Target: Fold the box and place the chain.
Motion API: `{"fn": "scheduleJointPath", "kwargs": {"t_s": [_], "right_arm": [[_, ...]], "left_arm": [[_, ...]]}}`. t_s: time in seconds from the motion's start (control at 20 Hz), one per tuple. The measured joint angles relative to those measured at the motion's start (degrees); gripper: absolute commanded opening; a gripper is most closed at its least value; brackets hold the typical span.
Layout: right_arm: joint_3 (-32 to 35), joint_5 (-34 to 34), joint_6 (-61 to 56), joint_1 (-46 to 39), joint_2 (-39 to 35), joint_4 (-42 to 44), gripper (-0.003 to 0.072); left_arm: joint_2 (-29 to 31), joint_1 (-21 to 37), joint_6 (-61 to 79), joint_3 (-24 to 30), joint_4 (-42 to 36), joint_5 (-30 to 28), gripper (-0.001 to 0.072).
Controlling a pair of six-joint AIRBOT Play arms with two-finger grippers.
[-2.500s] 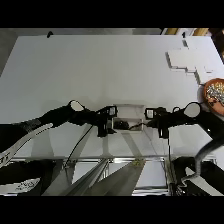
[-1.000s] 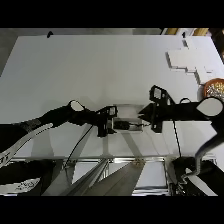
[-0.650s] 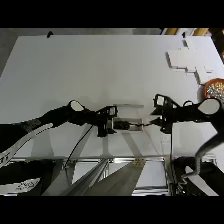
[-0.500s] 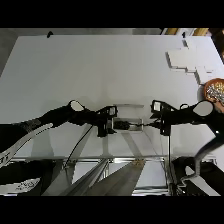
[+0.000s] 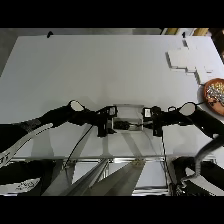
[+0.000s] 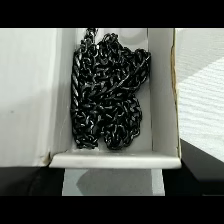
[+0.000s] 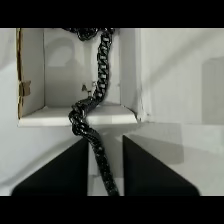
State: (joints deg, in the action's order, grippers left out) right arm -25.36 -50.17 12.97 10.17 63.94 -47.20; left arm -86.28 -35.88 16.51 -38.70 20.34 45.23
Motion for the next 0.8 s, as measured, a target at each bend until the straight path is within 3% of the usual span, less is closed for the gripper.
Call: {"fn": "scheduleJointPath", "kwargs": {"t_s": [0.05,0.2,0.45,0.8], "right_arm": [[0.0,0.1,0.4,0.2,0.4,0.0,0.0017],[0.0,-1.0,-3.3,0.6,-0.1,-3.7,0.0017],[0.0,-1.4,-19.0,0.7,-6.6,-9.0,0.0017],[0.0,-2.8,-30.5,2.3,-17.5,5.8,0.0017]], "left_arm": [[0.0,0.0,0.0,0.0,0.0,0.0,0.0205],[0.0,0.0,0.0,0.0,0.0,0.0,0.0205],[0.0,0.0,0.0,0.0,0.0,0.0,0.0205],[0.0,0.0,0.0,0.0,0.0,0.0,0.0205]]}}
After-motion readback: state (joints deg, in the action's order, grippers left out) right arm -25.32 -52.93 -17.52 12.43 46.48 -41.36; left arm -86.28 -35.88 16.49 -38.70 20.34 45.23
